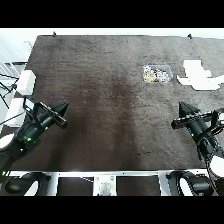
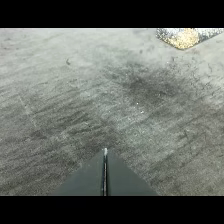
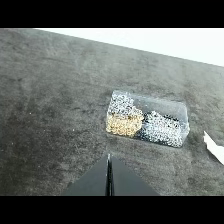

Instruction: Fold the box and place the chain.

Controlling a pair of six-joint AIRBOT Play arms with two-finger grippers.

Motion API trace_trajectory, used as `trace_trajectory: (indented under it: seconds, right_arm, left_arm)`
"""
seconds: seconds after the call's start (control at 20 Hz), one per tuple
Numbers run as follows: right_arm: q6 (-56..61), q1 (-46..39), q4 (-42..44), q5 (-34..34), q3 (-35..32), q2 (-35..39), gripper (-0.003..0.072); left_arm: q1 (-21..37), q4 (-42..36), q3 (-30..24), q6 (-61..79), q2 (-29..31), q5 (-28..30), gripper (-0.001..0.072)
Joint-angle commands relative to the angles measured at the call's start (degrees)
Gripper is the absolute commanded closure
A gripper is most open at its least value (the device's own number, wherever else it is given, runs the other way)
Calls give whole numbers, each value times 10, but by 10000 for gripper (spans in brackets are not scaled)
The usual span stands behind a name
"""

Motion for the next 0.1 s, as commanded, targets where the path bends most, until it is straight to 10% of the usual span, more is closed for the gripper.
trace_trajectory:
  seconds: [0.0, 0.05]
  right_arm:
    - [0, 0, 0, 0, 0, 1, 673]
    - [0, 0, 0, 0, 0, 1, 673]
  left_arm:
    - [0, -1, 0, 0, 0, 0, 693]
    - [0, -1, 0, 0, 0, 0, 693]
